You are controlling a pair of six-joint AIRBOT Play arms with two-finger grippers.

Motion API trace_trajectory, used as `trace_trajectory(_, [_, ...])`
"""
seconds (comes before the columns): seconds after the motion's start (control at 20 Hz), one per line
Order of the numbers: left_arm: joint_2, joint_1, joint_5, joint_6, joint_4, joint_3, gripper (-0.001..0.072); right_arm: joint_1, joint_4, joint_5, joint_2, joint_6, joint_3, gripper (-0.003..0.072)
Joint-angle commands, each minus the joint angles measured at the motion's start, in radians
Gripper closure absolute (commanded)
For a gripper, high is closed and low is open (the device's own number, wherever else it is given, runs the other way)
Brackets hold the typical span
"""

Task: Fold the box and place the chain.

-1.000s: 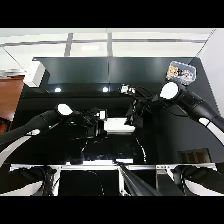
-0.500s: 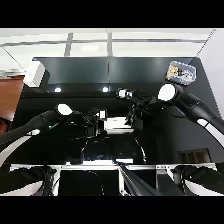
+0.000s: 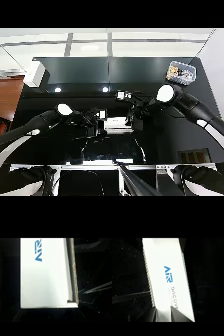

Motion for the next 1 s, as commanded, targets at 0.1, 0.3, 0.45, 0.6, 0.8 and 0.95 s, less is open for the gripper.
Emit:
trace_trajectory(0.1, [-0.001, -0.001, 0.0, 0.0, 0.0, 0.001, 0.0322, 0.001, -0.002, 0.0, -0.001, 0.002, -0.001, 0.0529])
trace_trajectory(0.3, [-0.001, -0.001, 0.0, 0.0, 0.0, 0.001, 0.0322, 0.004, -0.003, 0.002, -0.001, 0.002, -0.001, 0.0528])
trace_trajectory(0.45, [-0.001, -0.001, 0.0, 0.0, 0.0, 0.001, 0.0322, 0.016, -0.02, 0.003, -0.001, 0.002, -0.003, 0.051])
trace_trajectory(0.6, [-0.001, -0.001, 0.0, 0.0, 0.0, 0.001, 0.0322, 0.018, -0.029, 0.003, -0.001, 0.003, -0.003, 0.0476])
trace_trajectory(0.8, [-0.001, -0.001, 0.0, 0.0, 0.0, 0.001, 0.0322, 0.018, -0.029, 0.006, -0.001, 0.005, -0.003, 0.0368])
trace_trajectory(0.95, [-0.001, -0.001, 0.0, 0.0, 0.0, 0.001, 0.0322, 0.018, -0.028, 0.006, -0.001, 0.006, -0.003, 0.0368])
